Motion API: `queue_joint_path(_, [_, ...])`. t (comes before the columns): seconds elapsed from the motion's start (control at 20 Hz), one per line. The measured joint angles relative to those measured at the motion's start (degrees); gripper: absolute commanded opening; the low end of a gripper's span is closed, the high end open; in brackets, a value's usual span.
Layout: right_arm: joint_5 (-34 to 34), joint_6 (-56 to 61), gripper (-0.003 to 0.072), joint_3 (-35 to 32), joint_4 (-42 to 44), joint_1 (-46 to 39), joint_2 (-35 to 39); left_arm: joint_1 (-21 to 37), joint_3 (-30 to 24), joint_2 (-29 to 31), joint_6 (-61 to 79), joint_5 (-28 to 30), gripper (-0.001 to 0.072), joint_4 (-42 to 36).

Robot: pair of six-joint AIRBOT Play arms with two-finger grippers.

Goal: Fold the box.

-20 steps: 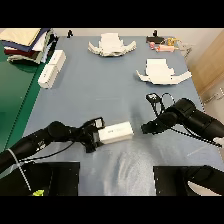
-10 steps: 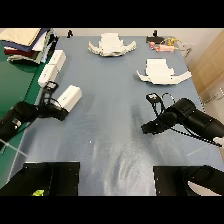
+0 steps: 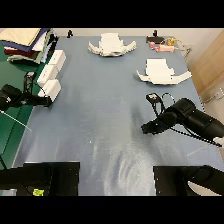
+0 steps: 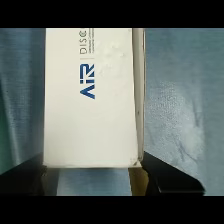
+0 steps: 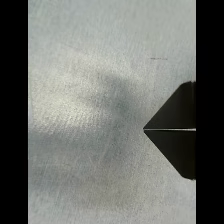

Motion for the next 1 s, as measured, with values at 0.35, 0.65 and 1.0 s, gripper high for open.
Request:
queue_joint_path(0.35, [-0.02, 0.02, 0.0005, 0.00, 0.00, 0.00, 0.00, 2.27, 3.26, -5.49, 0.63, 2.95, 0.0453, -1.53])
queue_joint_path(0.65, [-0.02, 0.02, 0.0005, 0.02, 0.00, 0.00, 0.00, -0.44, 8.37, -11.80, 3.39, 3.28, 0.0453, -4.70])
queue_joint_path(1.0, [-0.09, 0.02, 0.0005, 0.02, 0.00, 0.00, 0.02, -4.09, 17.70, -19.78, 2.43, 5.57, 0.0453, -6.05])
